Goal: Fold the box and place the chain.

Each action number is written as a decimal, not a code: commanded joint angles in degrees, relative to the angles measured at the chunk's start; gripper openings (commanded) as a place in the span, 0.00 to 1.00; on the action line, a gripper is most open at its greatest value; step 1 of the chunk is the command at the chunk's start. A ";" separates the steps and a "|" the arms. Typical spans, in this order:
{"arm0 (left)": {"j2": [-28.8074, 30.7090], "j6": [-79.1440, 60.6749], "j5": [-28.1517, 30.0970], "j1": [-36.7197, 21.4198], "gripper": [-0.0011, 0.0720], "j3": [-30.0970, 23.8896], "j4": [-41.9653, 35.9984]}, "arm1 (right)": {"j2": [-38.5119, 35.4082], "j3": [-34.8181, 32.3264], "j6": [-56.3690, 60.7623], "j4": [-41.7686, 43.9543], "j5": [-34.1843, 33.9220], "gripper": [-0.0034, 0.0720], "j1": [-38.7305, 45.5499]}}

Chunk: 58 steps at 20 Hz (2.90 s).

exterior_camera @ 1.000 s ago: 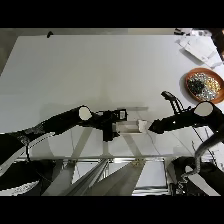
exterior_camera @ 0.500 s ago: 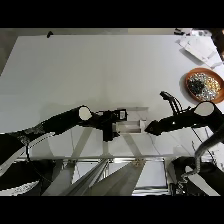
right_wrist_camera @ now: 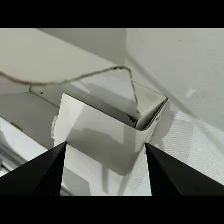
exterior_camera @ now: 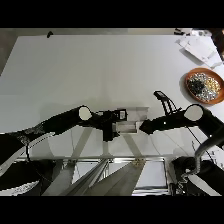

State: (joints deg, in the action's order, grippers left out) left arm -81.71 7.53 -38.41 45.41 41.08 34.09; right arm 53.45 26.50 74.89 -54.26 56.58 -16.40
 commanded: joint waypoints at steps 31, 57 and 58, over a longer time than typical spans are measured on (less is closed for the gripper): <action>0.00 -0.02 0.02 0.04 0.39 -0.02 0.02 | 12.57 9.84 40.00 -29.29 -0.48 0.11 -21.40; 0.02 -0.02 0.00 0.04 0.39 -0.02 0.02 | 13.29 9.99 40.65 -32.52 -1.99 0.09 -22.86; 0.02 -0.02 0.00 0.04 0.39 -0.02 0.02 | 13.29 9.99 40.74 -32.89 -1.99 0.07 -22.88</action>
State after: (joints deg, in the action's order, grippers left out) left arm -81.69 7.68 -38.39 45.41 41.08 33.95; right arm 66.72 36.45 115.77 -86.39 54.70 -39.24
